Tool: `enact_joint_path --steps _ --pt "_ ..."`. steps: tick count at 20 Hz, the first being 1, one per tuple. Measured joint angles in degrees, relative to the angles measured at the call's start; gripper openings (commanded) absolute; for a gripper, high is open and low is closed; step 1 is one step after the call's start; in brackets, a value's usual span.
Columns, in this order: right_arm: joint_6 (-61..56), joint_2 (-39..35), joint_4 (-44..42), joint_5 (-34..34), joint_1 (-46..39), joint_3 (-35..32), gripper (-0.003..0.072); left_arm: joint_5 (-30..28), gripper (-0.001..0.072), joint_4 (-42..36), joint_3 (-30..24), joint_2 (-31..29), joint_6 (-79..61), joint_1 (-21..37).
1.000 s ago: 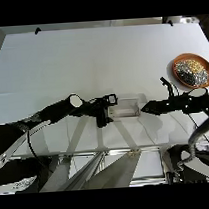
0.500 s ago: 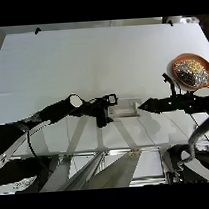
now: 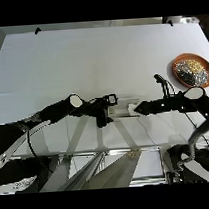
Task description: Fold the box and place the chain.
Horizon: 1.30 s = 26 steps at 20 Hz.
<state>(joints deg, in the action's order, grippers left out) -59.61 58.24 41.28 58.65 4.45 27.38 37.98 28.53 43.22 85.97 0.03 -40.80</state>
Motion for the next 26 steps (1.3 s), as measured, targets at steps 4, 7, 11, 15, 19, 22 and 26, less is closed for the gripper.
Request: enact_joint_path --steps 4,7,11,15,19,22,26 --pt "-12.7 0.0 11.3 -2.6 7.6 3.9 0.0468 0.0 0.0438 0.0 0.0 0.0 0.0 0.0" --pt "-21.4 0.8 17.7 -4.6 13.3 5.8 0.0453 0.0 0.0438 0.0 0.0 0.0 0.0 0.0" --pt "-32.9 3.6 24.8 -7.2 20.2 7.3 0.0453 0.0 0.0438 0.0 0.0 0.0 0.0 0.0" --pt "-44.3 5.1 32.5 -8.3 25.0 8.5 0.0432 0.0 0.0438 0.0 0.0 0.0 0.0 0.0" --pt "-52.0 5.6 38.7 -8.4 26.9 9.6 0.043 0.0 0.0438 0.0 0.0 0.0 0.0 0.0" --pt "-54.7 6.8 42.1 -7.1 27.3 10.8 0.043 0.0 0.0438 0.0 0.0 0.0 0.0 0.0" --pt "-56.5 9.9 44.4 -4.3 28.4 12.7 0.0431 0.0 0.0438 0.0 0.0 0.0 0.0 0.0"
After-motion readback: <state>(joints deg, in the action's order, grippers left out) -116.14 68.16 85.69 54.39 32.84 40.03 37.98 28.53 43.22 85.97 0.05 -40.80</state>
